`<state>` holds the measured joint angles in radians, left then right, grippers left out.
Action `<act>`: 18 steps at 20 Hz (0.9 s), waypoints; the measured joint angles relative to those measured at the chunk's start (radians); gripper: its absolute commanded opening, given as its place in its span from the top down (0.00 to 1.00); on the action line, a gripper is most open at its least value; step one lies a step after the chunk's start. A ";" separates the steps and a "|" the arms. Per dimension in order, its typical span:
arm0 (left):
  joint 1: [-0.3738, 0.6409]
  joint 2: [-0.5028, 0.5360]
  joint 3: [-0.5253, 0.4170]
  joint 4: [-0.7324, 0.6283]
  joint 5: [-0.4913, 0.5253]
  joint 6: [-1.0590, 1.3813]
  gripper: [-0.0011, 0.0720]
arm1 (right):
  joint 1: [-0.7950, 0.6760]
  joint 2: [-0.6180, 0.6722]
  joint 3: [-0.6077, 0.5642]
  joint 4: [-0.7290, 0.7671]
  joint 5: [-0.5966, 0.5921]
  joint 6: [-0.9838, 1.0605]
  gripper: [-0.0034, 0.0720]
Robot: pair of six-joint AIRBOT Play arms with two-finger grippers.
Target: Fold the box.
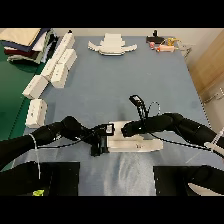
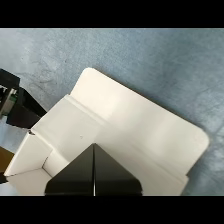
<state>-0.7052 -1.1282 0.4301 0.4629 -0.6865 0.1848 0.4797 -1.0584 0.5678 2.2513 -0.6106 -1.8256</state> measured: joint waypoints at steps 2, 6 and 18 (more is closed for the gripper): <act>0.000 0.000 0.000 0.000 -0.002 0.002 0.16 | 0.000 0.000 0.000 0.000 0.000 0.000 0.95; 0.000 0.000 0.000 -0.006 0.008 0.002 0.02 | 0.000 0.000 0.000 -0.001 -0.001 0.000 0.95; 0.000 0.000 0.000 -0.066 0.021 0.002 0.51 | 0.000 0.000 0.000 0.000 -0.005 0.000 0.95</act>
